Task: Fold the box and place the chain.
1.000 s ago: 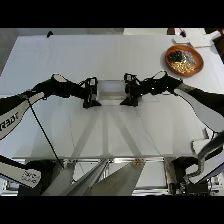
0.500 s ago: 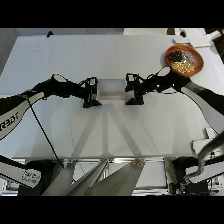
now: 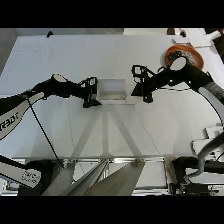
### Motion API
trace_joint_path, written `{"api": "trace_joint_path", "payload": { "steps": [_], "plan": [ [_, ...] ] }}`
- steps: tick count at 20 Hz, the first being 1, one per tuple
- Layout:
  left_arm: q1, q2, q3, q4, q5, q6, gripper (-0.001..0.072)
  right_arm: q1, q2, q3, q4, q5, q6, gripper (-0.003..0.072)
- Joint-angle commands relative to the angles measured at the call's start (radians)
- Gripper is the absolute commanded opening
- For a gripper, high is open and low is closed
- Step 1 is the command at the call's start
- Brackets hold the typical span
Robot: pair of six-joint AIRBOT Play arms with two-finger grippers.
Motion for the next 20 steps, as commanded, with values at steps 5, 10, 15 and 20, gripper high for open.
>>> {"api": "trace_joint_path", "payload": {
  "steps": [5,10,15,20],
  "plan": [
    [0.000,0.000,0.000,0.001,-0.003,0.000,0.0396,0.046,0.008,0.000,0.296,-0.267,0.116,0.0004],
    [0.000,0.000,0.000,0.001,-0.002,0.000,0.0396,0.153,-0.058,0.000,0.270,-0.652,0.191,0.0004],
    [0.000,0.000,0.000,0.001,-0.003,0.001,0.0396,0.150,-0.152,0.001,0.199,-0.700,0.258,0.0004],
    [0.000,0.000,0.000,0.001,-0.003,0.000,0.0396,0.151,-0.189,0.002,0.161,-0.658,0.293,0.0005]
  ]
}}
